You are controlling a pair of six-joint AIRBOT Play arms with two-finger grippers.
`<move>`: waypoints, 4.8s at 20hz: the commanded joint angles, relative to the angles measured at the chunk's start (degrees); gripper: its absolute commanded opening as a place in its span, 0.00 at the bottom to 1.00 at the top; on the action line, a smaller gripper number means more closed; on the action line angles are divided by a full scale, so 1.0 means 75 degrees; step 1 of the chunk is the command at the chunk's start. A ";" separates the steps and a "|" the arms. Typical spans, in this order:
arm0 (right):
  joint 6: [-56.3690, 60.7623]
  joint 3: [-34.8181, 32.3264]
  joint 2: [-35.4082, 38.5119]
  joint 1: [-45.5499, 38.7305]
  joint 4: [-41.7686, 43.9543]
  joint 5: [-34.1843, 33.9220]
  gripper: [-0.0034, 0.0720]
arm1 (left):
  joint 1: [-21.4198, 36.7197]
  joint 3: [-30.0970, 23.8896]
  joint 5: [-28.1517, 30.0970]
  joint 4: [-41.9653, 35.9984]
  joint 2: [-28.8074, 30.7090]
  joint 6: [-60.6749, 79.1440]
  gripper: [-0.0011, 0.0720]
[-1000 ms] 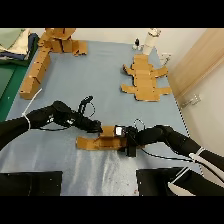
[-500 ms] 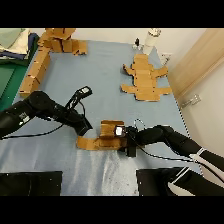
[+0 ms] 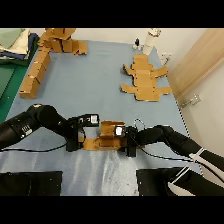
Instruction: Fold the box.
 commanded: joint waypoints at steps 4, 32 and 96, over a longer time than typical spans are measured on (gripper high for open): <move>0.0000 0.0006 0.0006 -0.0003 0.0000 0.0000 0.72 | -0.0962 -0.0207 0.1163 0.0172 -0.0699 0.0248 0.98; 0.0000 0.0006 0.0006 -0.0003 0.0000 0.0000 0.72 | -0.0236 -0.2229 0.3322 -0.5630 -0.0003 0.5380 0.41; 0.0000 0.0006 0.0006 -0.0003 0.0000 0.0000 0.72 | -0.0819 -0.1938 0.3794 -0.6685 -0.0592 0.5829 0.35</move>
